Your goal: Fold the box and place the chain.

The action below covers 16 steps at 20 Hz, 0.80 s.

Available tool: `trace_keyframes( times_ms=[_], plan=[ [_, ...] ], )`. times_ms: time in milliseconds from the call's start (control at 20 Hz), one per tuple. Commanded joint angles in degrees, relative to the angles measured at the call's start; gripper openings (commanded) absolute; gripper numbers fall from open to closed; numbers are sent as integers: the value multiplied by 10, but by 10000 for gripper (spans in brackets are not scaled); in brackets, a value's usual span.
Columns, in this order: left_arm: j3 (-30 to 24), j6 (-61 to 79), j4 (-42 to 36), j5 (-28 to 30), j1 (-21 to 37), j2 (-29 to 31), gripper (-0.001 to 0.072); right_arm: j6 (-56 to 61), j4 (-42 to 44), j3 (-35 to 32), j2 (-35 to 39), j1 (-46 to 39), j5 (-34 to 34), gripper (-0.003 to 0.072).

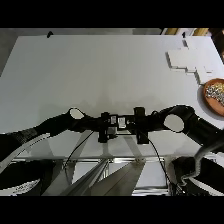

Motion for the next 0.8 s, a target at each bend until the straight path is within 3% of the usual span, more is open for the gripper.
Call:
trace_keyframes(
  times_ms=[0, 200, 300, 450, 600, 750],
  plan=[
    [0, 0, 0, 0, 0, 0, 331, 0, 0, -1, -11, 0, -5, 98],
    [0, 0, 0, 0, 0, 0, 331, 0, 16, -1, -29, 0, -2, 107],
    [0, 0, 0, 0, 0, 0, 331, 0, 34, -1, -29, 0, 7, 209],
    [0, 0, 0, 0, 0, 0, 331, 0, 35, -1, -29, 0, 24, 209],
    [0, 0, 0, 0, 0, 0, 331, 0, 44, -1, -26, 0, 58, 277],
    [0, 0, 0, -1, 0, 0, 331, 0, 61, -1, -9, 0, 76, 276]
  ],
)
